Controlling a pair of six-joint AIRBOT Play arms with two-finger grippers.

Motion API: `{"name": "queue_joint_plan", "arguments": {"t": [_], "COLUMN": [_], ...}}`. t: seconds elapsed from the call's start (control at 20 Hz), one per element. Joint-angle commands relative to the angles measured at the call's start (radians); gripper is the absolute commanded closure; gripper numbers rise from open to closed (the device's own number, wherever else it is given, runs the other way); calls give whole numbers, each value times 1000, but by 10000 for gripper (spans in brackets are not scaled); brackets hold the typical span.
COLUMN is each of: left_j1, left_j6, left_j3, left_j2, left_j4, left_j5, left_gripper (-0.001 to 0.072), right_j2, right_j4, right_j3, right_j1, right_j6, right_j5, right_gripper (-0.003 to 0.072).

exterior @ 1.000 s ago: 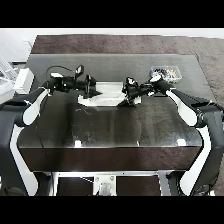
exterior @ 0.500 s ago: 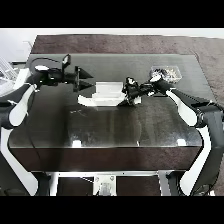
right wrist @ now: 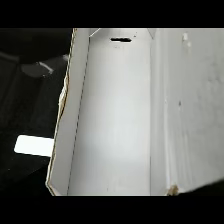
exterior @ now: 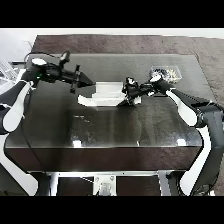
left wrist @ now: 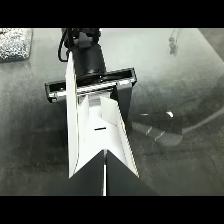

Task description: Fold the box and place the chain.

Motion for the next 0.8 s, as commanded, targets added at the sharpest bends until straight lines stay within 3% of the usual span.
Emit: {"name": "queue_joint_plan", "arguments": {"t": [0.0,0.15,0.4,0.75], "left_j1": [-87,-114,-120,-122], "left_j6": [-54,-111,-135,-103], "left_j3": [-21,-55,-122,-375], "left_j2": [34,39,58,327], "left_j4": [18,18,10,-23], "left_j5": [184,292,320,549], "left_gripper": [695,696,695,695], "right_j2": [0,0,0,0], "right_j4": [0,0,0,0], "right_j3": [0,0,0,0], "right_j1": [0,0,0,0], "right_j6": [0,0,0,0], "right_j5": [0,0,0,0], "right_gripper": [101,101,101,100]}}
